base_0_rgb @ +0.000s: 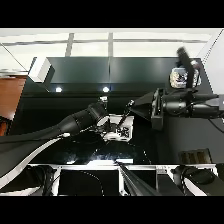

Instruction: Fold the box and place the chain.

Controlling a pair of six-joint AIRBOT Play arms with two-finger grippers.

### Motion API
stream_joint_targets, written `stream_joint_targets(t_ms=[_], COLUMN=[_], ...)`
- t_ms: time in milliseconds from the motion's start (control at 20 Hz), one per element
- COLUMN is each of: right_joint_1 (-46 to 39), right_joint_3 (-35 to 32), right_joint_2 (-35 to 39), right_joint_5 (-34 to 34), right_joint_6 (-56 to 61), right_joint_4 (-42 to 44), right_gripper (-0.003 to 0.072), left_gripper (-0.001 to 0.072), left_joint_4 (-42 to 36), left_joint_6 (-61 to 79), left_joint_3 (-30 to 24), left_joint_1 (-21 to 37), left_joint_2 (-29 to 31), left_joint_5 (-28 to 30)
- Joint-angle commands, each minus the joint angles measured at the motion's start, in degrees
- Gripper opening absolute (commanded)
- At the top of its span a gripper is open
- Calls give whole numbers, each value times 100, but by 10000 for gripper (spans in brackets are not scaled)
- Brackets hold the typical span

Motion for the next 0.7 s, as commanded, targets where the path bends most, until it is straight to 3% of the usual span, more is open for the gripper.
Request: stream_joint_targets(t_ms=[0,150,200,250,300,550,600,650], right_joint_1=[205,337,337,334,323,-614,-942,-1231], right_joint_3=[-457,-1003,-1086,-1106,-1099,-778,-688,-640], right_joint_2=[-7,-7,-4,-4,-4,70,103,140], right_joint_5=[-157,-553,-673,-778,-892,-682,-509,-374], right_joint_6=[365,367,391,424,424,424,424,424], right_joint_4=[-809,-822,-822,-837,-844,-1228,-1217,-1204], right_gripper=[40,41,127,411,567,575,576,575], left_gripper=[30,30,30,30,30,34,115,328], left_joint_4=[-13,-46,-55,-55,-55,-127,-153,-166], left_joint_6=[2,2,2,2,2,-4,-2,-2], left_joint_3=[-2,-2,-2,-2,-2,15,70,127], left_joint_1=[2,2,2,2,2,2,2,0], left_joint_2=[-4,-4,-4,-4,-4,11,31,76], left_joint_5=[7,7,4,4,4,0,-37,-52])
